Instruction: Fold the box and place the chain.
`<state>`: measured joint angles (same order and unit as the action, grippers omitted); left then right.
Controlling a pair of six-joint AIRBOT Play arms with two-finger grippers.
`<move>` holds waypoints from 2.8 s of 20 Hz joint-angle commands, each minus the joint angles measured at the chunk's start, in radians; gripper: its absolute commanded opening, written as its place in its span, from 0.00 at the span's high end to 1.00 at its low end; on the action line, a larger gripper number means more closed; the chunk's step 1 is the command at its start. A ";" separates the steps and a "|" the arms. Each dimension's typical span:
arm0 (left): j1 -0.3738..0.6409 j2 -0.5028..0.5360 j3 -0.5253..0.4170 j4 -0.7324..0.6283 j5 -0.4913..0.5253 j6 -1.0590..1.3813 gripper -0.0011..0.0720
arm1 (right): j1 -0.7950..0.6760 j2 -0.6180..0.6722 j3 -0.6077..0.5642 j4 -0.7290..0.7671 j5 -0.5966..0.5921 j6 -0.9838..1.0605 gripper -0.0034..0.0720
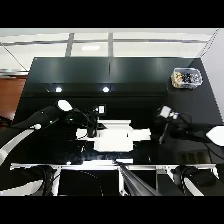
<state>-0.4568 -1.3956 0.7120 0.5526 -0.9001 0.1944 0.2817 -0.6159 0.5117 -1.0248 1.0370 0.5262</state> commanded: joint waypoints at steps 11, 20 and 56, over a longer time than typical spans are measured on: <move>0.000 -0.007 -0.002 -0.003 0.014 0.019 0.95 | 0.288 -0.361 -0.020 0.080 -0.141 -0.255 0.09; -0.001 -0.007 -0.002 -0.003 0.014 0.019 0.95 | 0.330 -0.423 -0.020 0.195 -0.210 -0.376 0.09; -0.001 -0.007 -0.002 -0.003 0.010 0.019 0.95 | 0.224 -0.403 0.022 0.071 -0.006 -0.236 0.09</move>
<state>-0.4576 -1.4017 0.7109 0.5499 -0.8917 0.2142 0.4854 -1.0172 0.5575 -0.9684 0.9844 0.2844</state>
